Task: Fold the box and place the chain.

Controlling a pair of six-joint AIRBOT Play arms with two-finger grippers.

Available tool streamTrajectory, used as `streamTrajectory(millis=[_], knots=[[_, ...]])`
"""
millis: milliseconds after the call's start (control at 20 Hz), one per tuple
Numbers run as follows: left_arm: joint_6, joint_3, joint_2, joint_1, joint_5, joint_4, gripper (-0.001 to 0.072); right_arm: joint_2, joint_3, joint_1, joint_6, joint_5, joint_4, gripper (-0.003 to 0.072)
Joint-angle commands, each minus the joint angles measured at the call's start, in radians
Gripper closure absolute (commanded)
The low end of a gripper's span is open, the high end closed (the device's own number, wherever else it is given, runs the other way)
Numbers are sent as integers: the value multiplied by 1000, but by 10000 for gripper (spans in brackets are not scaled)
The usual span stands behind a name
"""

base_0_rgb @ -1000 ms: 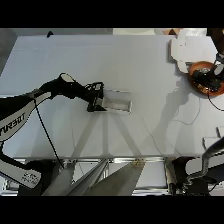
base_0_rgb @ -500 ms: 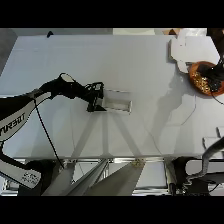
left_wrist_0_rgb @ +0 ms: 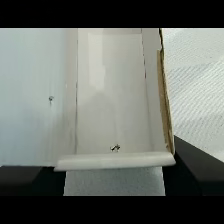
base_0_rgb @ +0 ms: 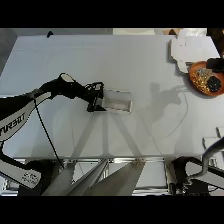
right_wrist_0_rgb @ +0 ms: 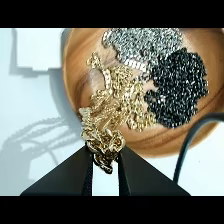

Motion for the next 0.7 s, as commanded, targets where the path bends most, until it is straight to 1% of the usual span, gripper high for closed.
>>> streamTrajectory(millis=[0, 300, 400, 500, 650], knots=[[0, 0, 0, 0, 0, 0, 375, 82, -1, 62, -24, 139, -8, 681], [0, 0, 0, 0, 0, 0, 375, 200, -5, 208, -24, 237, 2, 681], [0, 0, 0, 0, 0, 0, 375, 228, -5, 272, -18, 262, 40, 681], [0, 0, 0, 0, 0, 0, 375, 243, -5, 340, 6, 293, 77, 681], [0, 0, 0, 0, 0, 0, 375, 246, -5, 468, 50, 326, 92, 680]])
